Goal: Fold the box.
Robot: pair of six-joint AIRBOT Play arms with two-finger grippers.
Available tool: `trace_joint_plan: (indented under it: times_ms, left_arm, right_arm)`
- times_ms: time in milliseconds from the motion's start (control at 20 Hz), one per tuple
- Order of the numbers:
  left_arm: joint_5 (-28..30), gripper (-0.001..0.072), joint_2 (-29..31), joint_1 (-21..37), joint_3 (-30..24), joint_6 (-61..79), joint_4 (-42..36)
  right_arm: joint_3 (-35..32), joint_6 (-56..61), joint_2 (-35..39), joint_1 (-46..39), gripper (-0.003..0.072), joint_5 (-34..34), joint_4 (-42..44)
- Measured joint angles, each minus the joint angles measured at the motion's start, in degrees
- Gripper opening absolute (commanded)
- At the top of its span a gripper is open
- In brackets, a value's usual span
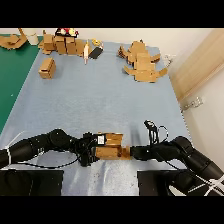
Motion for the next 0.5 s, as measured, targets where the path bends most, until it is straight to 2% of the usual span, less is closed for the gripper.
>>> trace_joint_plan:
  times_ms: [500]
  left_arm:
    - [-0.02, 0.0293, 0.04, 0.0, 0.0, 0.0, 0.0]
  right_arm:
    - [-0.04, -2.6, 0.61, 0.0, 0.0001, 0.52, 3.23]
